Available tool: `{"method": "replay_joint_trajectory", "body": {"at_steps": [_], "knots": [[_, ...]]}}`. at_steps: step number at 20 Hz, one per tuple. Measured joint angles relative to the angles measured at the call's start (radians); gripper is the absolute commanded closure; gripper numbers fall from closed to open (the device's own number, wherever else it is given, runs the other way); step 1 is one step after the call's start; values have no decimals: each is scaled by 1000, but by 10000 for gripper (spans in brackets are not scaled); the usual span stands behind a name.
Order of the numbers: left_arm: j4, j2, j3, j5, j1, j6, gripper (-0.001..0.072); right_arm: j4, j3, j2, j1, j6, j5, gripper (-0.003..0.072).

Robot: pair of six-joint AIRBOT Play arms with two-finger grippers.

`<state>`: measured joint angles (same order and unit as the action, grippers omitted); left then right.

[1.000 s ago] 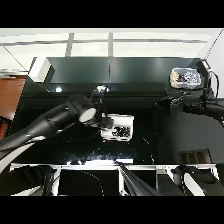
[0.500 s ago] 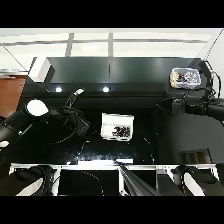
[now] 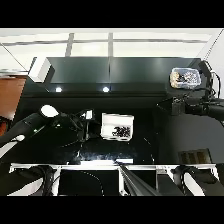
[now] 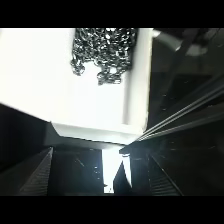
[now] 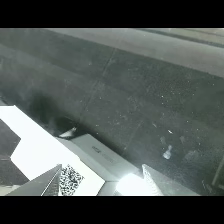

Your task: Fold the box and place the chain.

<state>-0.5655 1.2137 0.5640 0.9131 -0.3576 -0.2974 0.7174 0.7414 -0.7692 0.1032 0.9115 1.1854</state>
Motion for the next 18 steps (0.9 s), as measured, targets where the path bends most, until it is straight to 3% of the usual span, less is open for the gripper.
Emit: {"method": "replay_joint_trajectory", "body": {"at_steps": [7, 18], "knots": [[58, 94, 50, -9, -27, -89, 2, 1, -2, -1, 0, 1, 0, 111], [20, 116, 68, -7, -98, -34, 5, 7, -2, -1, 0, 2, 0, 112]]}}
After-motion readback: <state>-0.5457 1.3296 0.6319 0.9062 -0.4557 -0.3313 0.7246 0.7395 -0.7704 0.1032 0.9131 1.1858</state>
